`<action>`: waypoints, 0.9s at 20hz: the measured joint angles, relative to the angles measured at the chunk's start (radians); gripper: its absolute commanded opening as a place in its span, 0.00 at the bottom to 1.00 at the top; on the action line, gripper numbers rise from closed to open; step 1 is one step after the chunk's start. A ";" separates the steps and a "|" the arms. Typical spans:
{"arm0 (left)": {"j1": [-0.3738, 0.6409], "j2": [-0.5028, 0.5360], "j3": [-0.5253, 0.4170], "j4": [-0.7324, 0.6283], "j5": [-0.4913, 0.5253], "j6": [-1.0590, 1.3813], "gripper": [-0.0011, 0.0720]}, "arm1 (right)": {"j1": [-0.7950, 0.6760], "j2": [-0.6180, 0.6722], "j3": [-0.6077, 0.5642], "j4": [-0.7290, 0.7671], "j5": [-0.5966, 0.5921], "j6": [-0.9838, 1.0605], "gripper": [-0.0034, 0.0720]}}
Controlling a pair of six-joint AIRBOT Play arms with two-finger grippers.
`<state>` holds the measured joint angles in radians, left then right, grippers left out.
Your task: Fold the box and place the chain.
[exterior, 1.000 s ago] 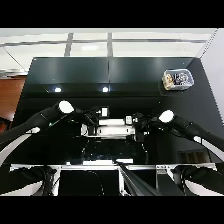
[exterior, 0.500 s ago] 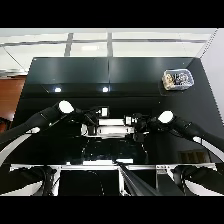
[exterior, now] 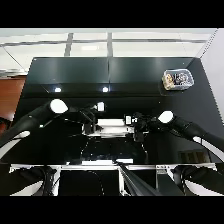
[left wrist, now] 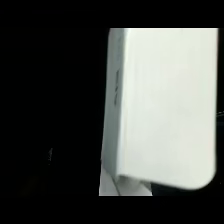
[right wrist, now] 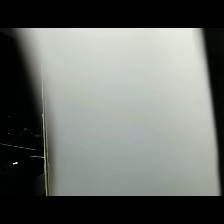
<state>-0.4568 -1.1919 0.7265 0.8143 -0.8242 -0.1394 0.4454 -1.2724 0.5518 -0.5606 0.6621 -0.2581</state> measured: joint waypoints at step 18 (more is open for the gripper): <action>0.079 0.021 -0.135 -0.489 0.037 -0.357 0.05 | 0.000 0.000 0.000 0.001 0.005 0.000 0.19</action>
<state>-0.3782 -1.1706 0.5915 0.3256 -0.7872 -0.4965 0.4454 -1.2724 0.5518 -0.5598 0.6670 -0.2584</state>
